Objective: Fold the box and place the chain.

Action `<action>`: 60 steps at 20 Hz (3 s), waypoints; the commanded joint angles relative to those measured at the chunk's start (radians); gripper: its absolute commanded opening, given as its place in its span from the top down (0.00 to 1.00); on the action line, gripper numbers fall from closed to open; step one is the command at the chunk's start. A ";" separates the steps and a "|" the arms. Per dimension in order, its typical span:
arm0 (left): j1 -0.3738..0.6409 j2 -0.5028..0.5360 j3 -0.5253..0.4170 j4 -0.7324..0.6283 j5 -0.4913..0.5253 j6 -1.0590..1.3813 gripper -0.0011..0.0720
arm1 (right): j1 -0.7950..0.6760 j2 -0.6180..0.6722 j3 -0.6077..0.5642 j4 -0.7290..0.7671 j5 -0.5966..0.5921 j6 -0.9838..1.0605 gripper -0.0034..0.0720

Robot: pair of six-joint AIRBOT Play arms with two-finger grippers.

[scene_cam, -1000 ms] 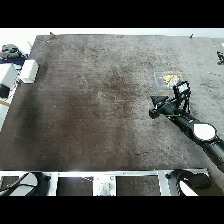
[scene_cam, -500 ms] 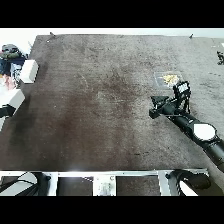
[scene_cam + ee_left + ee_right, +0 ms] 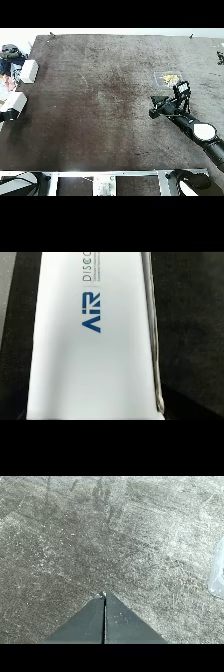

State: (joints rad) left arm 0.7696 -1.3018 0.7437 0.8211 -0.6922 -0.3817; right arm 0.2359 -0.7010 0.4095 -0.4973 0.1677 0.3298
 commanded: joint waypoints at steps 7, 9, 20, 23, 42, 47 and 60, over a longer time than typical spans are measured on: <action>0.001 -0.027 0.000 0.002 0.003 0.014 0.20 | 0.000 0.000 0.000 0.000 0.000 0.000 0.94; 0.001 -0.025 0.006 0.002 0.002 -0.005 0.19 | 0.000 0.000 0.000 0.000 0.000 0.000 0.94; 0.001 0.131 0.054 -0.067 -0.071 -0.066 0.00 | 0.000 0.001 0.000 0.000 0.000 0.000 0.94; 0.001 0.206 0.054 -0.117 -0.079 -0.089 0.00 | 0.000 0.001 0.000 0.000 0.000 0.000 0.94; -0.678 0.747 -0.114 -0.721 0.583 0.338 0.98 | 0.000 0.000 0.000 0.000 0.000 0.000 0.94; -0.837 0.892 -0.369 -0.721 0.737 0.330 0.98 | 0.000 0.001 0.000 0.000 0.000 0.000 0.94; -0.844 1.007 -0.562 -0.720 0.829 0.304 0.97 | 0.000 0.001 0.000 0.000 0.000 0.000 0.94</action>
State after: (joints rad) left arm -0.0738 -0.2985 0.1898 0.0982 0.0914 -0.0765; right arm 0.2359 -0.7013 0.4095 -0.4973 0.1673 0.3298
